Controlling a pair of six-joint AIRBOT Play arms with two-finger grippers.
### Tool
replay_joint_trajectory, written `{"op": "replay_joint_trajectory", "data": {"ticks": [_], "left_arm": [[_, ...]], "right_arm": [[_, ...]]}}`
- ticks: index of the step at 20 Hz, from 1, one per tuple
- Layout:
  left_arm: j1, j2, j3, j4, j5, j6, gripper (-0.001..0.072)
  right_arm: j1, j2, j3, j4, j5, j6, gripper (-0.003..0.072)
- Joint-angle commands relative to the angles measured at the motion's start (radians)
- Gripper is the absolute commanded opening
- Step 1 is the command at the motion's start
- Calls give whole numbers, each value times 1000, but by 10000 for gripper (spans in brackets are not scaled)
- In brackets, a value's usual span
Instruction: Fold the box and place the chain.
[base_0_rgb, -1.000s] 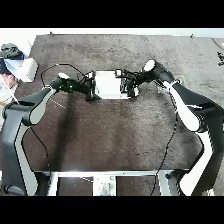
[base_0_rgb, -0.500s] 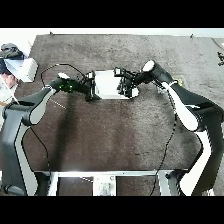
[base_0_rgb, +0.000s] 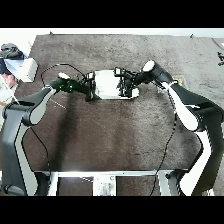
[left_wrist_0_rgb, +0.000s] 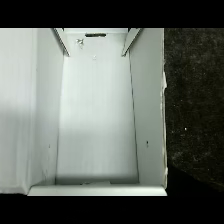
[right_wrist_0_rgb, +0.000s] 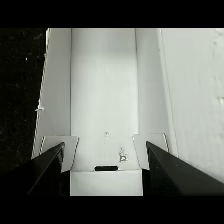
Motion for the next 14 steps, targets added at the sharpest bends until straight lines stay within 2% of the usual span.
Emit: {"op": "replay_joint_trajectory", "data": {"ticks": [1,3,4,6,10,14], "left_arm": [[1,0,0,0,2,0,254],[1,0,0,0,2,0,254],[1,0,0,0,2,0,254],[1,0,1,0,2,0,254],[1,0,0,0,2,0,254],[1,0,1,0,2,0,254]], "right_arm": [[0,0,0,-1,2,0,593],[-1,0,0,-3,3,1,571],[-2,3,0,-21,21,1,344],[-2,18,0,-110,76,61,3],[-6,58,0,-297,99,281,-7],[-46,118,0,-308,87,460,-7]]}}
